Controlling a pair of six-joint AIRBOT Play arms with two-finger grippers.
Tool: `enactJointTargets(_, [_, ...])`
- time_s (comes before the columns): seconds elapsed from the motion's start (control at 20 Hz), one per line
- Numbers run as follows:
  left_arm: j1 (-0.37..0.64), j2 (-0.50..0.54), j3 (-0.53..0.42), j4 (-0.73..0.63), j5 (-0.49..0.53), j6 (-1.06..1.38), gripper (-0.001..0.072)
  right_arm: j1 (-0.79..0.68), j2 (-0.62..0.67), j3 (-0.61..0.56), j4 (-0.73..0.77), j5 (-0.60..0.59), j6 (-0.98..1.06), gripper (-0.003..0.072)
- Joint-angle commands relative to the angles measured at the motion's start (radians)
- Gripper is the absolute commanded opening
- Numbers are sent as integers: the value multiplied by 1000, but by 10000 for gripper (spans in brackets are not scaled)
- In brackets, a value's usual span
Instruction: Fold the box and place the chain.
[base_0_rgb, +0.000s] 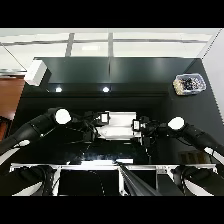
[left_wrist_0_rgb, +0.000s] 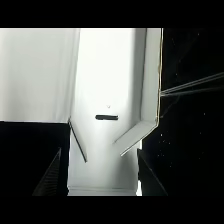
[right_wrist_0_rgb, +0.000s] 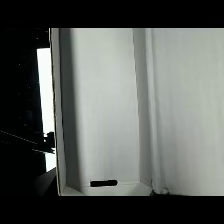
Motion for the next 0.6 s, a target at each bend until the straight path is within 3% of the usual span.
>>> enactJointTargets(0.0, [-6,-7,0,98,4,-40,544,1,0,1,0,0,0,416])
enactJointTargets(0.15, [-6,-7,0,235,2,-165,532,1,0,1,0,0,1,416])
enactJointTargets(0.2, [-5,-7,0,274,2,-201,474,1,0,1,0,0,1,416])
enactJointTargets(0.25, [-5,-7,0,296,2,-225,466,1,0,1,0,0,1,415])
enactJointTargets(0.55, [-8,-7,0,209,7,-237,469,1,0,1,0,0,0,416])
